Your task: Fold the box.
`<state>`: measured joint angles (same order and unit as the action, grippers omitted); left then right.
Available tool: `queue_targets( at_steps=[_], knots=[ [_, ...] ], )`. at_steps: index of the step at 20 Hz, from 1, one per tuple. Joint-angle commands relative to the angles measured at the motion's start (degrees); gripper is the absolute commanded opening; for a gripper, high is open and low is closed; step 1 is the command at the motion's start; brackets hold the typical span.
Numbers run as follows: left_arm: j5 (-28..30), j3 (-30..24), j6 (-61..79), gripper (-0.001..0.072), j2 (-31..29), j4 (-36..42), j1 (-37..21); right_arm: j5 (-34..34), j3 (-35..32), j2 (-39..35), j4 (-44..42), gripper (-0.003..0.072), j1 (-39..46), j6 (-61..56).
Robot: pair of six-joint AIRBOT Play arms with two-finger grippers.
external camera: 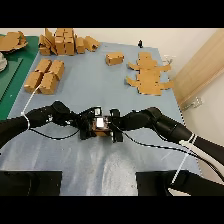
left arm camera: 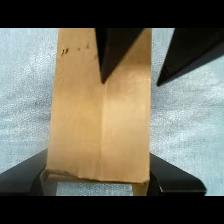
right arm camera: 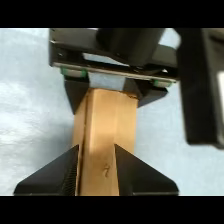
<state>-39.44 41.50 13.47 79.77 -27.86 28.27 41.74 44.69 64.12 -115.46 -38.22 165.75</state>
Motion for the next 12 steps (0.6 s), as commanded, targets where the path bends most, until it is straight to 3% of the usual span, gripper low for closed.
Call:
queue_targets(
  at_steps=[1, 3, 4, 5, 10, 11, 12],
  knots=[
    [0.0, 0.0, 0.0, 0.0445, 0.0, 0.0, 0.0, 1.0, 0.0, 0.1, 0.3, 0.0329, -0.9, -1.8],
    [0.0, 0.0, 0.0, 0.0445, 0.0, 0.0, 0.0, -0.2, 0.0, -0.8, 1.2, 0.0360, -0.8, -1.9],
    [0.0, 0.0, 0.0, 0.0445, 0.0, 0.0, 0.0, -1.3, 0.0, -1.8, 1.2, 0.0435, -0.8, -2.2],
    [0.0, 0.0, 0.0, 0.0445, 0.0, 0.0, 0.0, -2.2, 0.0, -2.8, 2.0, 0.0457, -0.8, -3.8],
    [0.0, 0.0, 0.0, 0.0445, 0.0, 0.0, 0.0, -0.1, 0.0, -7.6, 12.7, 0.0450, -0.7, -26.7],
    [0.0, 0.0, 0.0, 0.0445, 0.0, 0.0, 0.0, 1.9, 0.0, -8.8, 13.3, 0.0314, -0.7, -33.8],
    [0.0, 0.0, 0.0, 0.0445, 0.0, 0.0, 0.0, 4.5, 0.0, -10.0, 13.2, 0.0026, -0.7, -42.1]
  ],
)
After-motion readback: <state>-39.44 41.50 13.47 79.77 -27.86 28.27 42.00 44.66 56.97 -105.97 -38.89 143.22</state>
